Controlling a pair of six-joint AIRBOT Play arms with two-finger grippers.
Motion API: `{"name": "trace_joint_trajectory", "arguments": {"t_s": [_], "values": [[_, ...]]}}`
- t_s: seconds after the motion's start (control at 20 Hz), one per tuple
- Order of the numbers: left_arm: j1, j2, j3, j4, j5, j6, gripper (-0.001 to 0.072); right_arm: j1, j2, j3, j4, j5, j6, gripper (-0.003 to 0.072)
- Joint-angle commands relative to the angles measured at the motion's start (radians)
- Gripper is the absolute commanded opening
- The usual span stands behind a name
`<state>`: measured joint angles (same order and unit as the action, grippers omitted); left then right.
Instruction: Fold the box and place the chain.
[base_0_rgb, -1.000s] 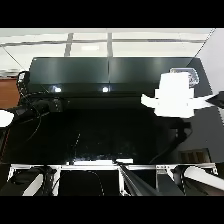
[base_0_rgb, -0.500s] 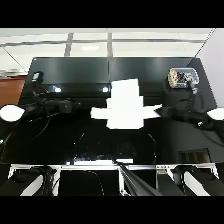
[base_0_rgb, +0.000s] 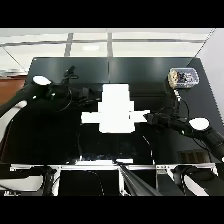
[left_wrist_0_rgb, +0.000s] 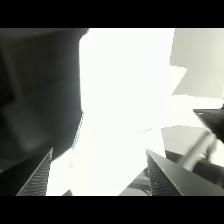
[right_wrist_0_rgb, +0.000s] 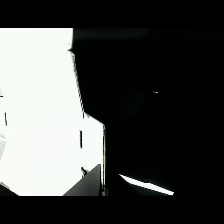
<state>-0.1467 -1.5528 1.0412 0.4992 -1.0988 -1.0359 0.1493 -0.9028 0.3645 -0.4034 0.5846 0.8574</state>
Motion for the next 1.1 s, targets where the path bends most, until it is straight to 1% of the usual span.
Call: {"name": "trace_joint_trajectory", "arguments": {"t_s": [0.0,0.1,0.2,0.3,0.4,0.45,0.55,0.6,0.7,0.75,0.8,0.85,0.9,0.95,1.0,1.05], "values": [[-0.035,-0.175,0.146,-0.044,-0.129,0.007,0.0664,0.011,0.001,-0.003,0.002,-0.002,0.002,0.0014],[-0.060,-0.257,0.230,-0.043,-0.213,0.007,0.0663,0.011,0.001,-0.003,0.002,0.004,0.002,0.0014],[-0.071,-0.329,0.309,-0.039,-0.323,0.007,0.0663,0.011,0.000,-0.003,0.002,0.010,0.002,0.0014],[-0.071,-0.386,0.377,-0.031,-0.447,0.021,0.0621,0.010,0.001,-0.003,0.002,0.011,0.002,0.0015],[-0.074,-0.441,0.440,-0.003,-0.563,0.020,0.0614,0.011,0.001,-0.003,0.002,0.015,0.002,0.0014],[-0.079,-0.468,0.478,0.030,-0.610,0.019,0.0525,0.011,0.001,-0.003,0.002,0.017,0.002,0.0014],[-0.084,-0.489,0.517,0.048,-0.599,0.051,0.0394,0.011,0.000,-0.003,0.002,0.018,0.002,0.0015],[-0.086,-0.489,0.529,0.047,-0.603,0.100,0.0308,0.010,0.001,-0.003,0.002,0.018,0.002,0.0015],[-0.087,-0.489,0.557,0.060,-0.606,0.122,0.0178,0.010,0.001,-0.003,0.002,0.018,0.002,0.0014],[-0.084,-0.489,0.568,0.074,-0.600,0.126,0.0123,0.010,0.001,-0.003,0.002,0.018,0.002,0.0015],[-0.082,-0.489,0.578,0.086,-0.592,0.124,0.0083,0.010,0.001,-0.003,-0.001,0.016,0.002,0.0017],[-0.082,-0.489,0.584,0.092,-0.591,0.126,0.0053,0.010,0.001,-0.003,-0.001,0.014,0.002,0.0099],[-0.083,-0.489,0.590,0.096,-0.588,0.124,0.0025,0.009,0.001,0.000,-0.002,0.014,0.002,0.0398],[-0.083,-0.487,0.593,0.096,-0.588,0.124,0.0025,0.002,0.001,0.017,-0.034,0.030,0.002,0.0665],[-0.083,-0.481,0.595,0.099,-0.588,0.119,0.0024,-0.018,0.002,0.056,-0.104,0.084,0.002,0.0680],[-0.085,-0.467,0.596,0.111,-0.589,0.110,0.0023,-0.046,0.002,0.107,-0.178,0.155,0.003,0.0680]]}}
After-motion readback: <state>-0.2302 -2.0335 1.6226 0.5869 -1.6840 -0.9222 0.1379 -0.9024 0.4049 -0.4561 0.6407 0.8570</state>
